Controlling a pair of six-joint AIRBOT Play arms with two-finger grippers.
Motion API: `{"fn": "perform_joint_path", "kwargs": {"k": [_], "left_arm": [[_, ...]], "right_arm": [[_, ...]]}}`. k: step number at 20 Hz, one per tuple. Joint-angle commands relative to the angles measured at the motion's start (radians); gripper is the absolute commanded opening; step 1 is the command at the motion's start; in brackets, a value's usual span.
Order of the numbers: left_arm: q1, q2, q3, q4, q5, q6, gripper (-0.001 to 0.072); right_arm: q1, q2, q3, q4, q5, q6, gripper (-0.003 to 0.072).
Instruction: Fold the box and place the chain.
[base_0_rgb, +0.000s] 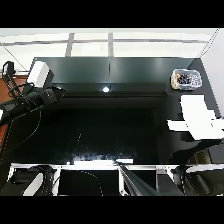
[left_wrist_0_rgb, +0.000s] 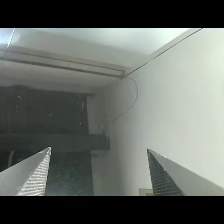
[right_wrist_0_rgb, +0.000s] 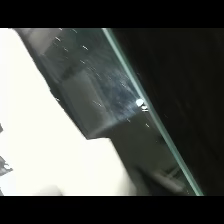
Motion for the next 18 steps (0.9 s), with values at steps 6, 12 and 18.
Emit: {"fn": "perform_joint_path", "kwargs": {"k": [6,12,18], "left_arm": [[0.000,0.000,0.001,0.001,0.000,0.001,0.0704],[0.000,0.000,0.001,0.002,-0.010,0.021,0.0704],[-0.001,0.000,0.000,0.005,-0.052,0.039,0.0704]], "right_arm": [[0.023,0.091,-0.112,-0.019,0.017,-0.065,0.0010],[0.154,0.263,-0.345,0.165,-0.005,-0.092,0.0008],[0.550,0.504,-0.528,0.214,-0.256,0.060,0.0006]]}}
